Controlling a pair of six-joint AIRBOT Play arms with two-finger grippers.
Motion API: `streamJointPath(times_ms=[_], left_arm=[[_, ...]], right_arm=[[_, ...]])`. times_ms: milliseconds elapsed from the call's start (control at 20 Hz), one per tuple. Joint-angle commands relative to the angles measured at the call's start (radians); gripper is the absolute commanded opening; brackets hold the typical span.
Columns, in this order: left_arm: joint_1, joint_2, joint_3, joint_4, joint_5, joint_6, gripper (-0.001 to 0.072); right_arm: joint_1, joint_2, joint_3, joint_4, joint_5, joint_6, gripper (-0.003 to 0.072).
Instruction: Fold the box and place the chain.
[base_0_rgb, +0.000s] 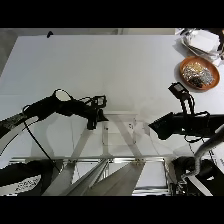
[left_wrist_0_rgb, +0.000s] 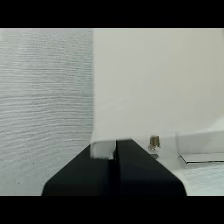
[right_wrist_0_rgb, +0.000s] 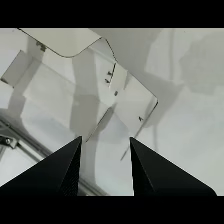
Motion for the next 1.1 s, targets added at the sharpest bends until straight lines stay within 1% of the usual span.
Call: streamJointPath(times_ms=[0,250,550,1050], left_arm=[[-0.001,-0.017,-0.002,-0.011,0.031,0.038,0.0003],[-0.002,-0.040,-0.002,-0.076,0.055,0.042,0.0004],[-0.002,-0.087,-0.002,-0.094,0.054,0.037,0.0004],[-0.002,-0.090,-0.002,-0.087,0.055,0.037,0.0006]], right_arm=[[0.001,0.006,0.001,0.000,-0.002,0.000,0.0341],[0.001,0.006,0.001,-0.002,-0.005,0.000,0.0341],[0.001,0.006,0.001,-0.003,-0.005,-0.003,0.0341],[0.001,0.006,0.001,-0.003,-0.005,-0.003,0.0340]])
